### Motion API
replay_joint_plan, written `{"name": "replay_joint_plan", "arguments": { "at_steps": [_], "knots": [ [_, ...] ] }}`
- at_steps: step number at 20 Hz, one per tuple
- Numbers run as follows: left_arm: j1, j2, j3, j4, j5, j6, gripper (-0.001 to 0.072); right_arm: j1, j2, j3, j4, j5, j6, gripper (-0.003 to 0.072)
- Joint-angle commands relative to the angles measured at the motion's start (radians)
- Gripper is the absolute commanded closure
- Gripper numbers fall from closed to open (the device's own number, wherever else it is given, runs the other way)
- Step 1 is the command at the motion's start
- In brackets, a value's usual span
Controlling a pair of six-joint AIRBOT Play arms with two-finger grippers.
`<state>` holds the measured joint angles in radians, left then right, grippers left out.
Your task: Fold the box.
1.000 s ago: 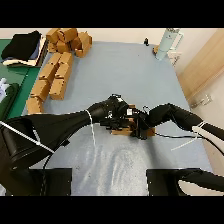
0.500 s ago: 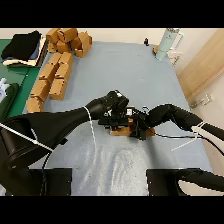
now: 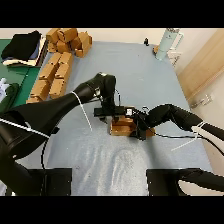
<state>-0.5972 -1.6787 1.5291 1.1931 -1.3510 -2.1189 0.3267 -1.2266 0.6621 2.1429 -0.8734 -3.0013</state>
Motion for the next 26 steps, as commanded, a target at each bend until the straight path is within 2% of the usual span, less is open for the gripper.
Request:
{"name": "replay_joint_plan", "arguments": {
  "at_steps": [1,5,7,8,9,10,14,16,20,23,25,26],
  "knots": [
    [0.085,0.001,0.028,-0.119,-0.070,0.142,0.0273,-0.001,0.000,0.000,0.000,0.001,0.000,0.0159],
    [0.163,0.001,0.028,-0.131,-0.195,0.322,0.0273,-0.001,0.000,0.000,0.000,0.001,0.000,0.0159],
    [0.197,0.000,0.028,-0.099,-0.209,0.409,0.0276,-0.001,0.000,0.000,0.000,0.001,0.000,0.0160],
    [0.211,0.000,0.028,-0.075,-0.196,0.476,0.0357,-0.001,0.000,0.000,0.000,0.001,0.000,0.0159],
    [0.221,0.000,0.028,-0.043,-0.176,0.560,0.0648,-0.001,0.000,0.000,0.000,0.001,0.000,0.0160],
    [0.227,0.000,0.028,-0.013,-0.147,0.637,0.0695,-0.001,0.000,0.000,0.000,0.001,0.000,0.0159],
    [0.229,0.001,-0.002,0.034,-0.036,0.956,0.0697,-0.001,0.000,0.000,0.000,0.001,0.000,0.0159],
    [0.229,0.021,-0.087,0.031,0.053,1.064,0.0698,-0.001,0.000,0.000,0.000,0.001,0.000,0.0159],
    [0.207,0.153,-0.386,-0.072,0.234,1.315,0.0700,-0.001,0.000,0.000,0.000,0.001,0.000,0.0160],
    [0.149,0.314,-0.584,-0.088,0.470,1.476,0.0701,-0.001,0.000,0.000,0.000,0.001,0.000,0.0159],
    [0.169,0.397,-0.681,-0.254,0.584,1.646,0.0699,-0.001,0.000,0.000,0.000,0.001,0.000,0.0160],
    [0.185,0.420,-0.721,-0.370,0.619,1.816,0.0696,-0.001,0.000,0.000,0.000,0.001,0.000,0.0160]
  ]
}}
